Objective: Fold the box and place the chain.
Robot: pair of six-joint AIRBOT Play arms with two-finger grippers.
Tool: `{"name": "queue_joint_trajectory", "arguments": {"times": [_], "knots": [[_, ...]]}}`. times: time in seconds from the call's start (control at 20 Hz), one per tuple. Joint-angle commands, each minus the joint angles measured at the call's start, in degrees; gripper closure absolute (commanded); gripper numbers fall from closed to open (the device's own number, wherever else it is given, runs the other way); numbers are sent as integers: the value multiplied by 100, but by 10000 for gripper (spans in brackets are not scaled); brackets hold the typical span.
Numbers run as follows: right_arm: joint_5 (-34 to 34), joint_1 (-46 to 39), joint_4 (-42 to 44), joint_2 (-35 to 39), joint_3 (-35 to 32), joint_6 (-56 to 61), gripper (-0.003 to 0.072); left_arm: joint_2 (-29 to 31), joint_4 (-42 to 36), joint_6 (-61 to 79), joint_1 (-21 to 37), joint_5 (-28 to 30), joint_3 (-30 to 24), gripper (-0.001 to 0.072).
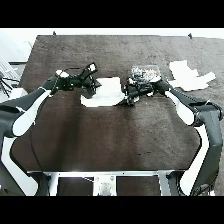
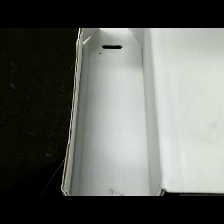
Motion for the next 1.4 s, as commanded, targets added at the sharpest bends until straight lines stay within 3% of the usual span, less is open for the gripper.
{"name": "queue_joint_trajectory", "arguments": {"times": [0.0,0.65,0.8,1.05,1.15,1.35], "knots": [[0,-2,-2,-4,0,0,166,-59,98,-81,-7,-85,-9,691],[0,-2,0,-4,0,0,165,-76,153,-61,-101,-146,52,690],[0,0,0,-4,0,0,165,-66,175,-229,15,-820,533,689],[0,-2,-2,-4,0,0,165,-50,1163,-1414,415,-2811,1561,693],[0,-2,0,-4,0,0,165,184,1591,-1482,442,-2868,1582,694],[0,-2,0,-4,0,0,165,708,1661,-1539,442,-2855,1499,695]]}}
